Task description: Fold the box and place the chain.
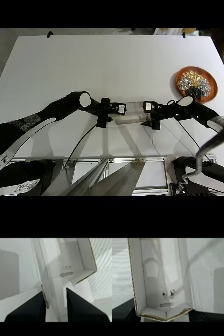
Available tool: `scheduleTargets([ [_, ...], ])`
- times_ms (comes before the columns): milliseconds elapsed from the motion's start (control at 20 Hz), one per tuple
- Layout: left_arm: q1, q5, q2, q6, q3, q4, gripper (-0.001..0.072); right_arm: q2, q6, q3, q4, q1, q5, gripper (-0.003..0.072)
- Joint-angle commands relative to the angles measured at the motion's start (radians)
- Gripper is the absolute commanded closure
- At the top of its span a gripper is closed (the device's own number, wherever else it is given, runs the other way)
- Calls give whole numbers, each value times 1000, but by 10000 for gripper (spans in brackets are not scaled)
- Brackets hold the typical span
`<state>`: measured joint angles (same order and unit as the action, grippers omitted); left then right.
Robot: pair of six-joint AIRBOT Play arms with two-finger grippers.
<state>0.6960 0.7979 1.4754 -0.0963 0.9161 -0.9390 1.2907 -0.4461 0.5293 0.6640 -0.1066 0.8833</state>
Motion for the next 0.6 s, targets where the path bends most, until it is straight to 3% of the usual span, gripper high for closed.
scheduleTargets([
  [0,3,21,1,10,0,28,518,-1,3,0,-6,1,-8,274],
  [100,3,21,-1,10,0,29,512,-1,3,0,-6,1,-8,274],
  [300,-14,40,-3,-53,0,-60,307,-1,3,0,-6,1,-8,274],
  [550,-18,5,-3,-65,0,-59,302,-1,3,0,-6,1,-8,274],
])
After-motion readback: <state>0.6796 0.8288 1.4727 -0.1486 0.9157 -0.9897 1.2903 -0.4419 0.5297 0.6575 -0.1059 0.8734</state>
